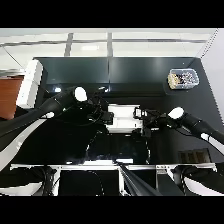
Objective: Fold the box and place the chain.
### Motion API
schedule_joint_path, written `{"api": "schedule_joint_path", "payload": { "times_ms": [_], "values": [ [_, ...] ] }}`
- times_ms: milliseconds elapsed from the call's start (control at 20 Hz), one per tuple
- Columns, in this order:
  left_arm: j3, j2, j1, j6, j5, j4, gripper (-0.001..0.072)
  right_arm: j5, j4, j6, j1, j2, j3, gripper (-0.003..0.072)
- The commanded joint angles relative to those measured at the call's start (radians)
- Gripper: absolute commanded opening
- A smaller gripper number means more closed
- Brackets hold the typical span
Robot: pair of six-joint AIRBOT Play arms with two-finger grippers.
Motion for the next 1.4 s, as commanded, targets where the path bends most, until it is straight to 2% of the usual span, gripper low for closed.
{"api": "schedule_joint_path", "payload": {
  "times_ms": [0,350,650,750,900,1100,1350],
  "values": [
    [0.031,-0.001,-0.037,-0.117,0.000,0.133,0.0414,0.000,0.000,0.000,0.000,0.000,0.001,0.0187],
    [0.084,-0.008,-0.110,-0.248,-0.005,0.220,0.0393,0.000,0.000,0.000,0.000,0.000,0.001,0.0188],
    [0.095,-0.008,-0.132,-0.267,0.011,0.207,0.0393,0.000,0.000,0.001,0.000,0.000,0.001,0.0188],
    [0.095,-0.008,-0.139,-0.267,0.011,0.190,0.0328,0.000,0.000,0.000,0.000,0.000,0.001,0.0188],
    [0.095,-0.008,-0.148,-0.303,0.023,0.200,0.0328,0.000,0.000,0.001,0.000,0.000,0.001,0.0188],
    [0.095,-0.008,-0.159,-0.386,0.016,0.301,0.0328,0.000,0.000,0.000,0.000,0.000,0.001,0.0188],
    [0.095,-0.014,-0.159,-0.474,0.002,0.352,0.0328,0.000,0.000,0.000,0.000,0.000,0.001,0.0187]
  ]
}}
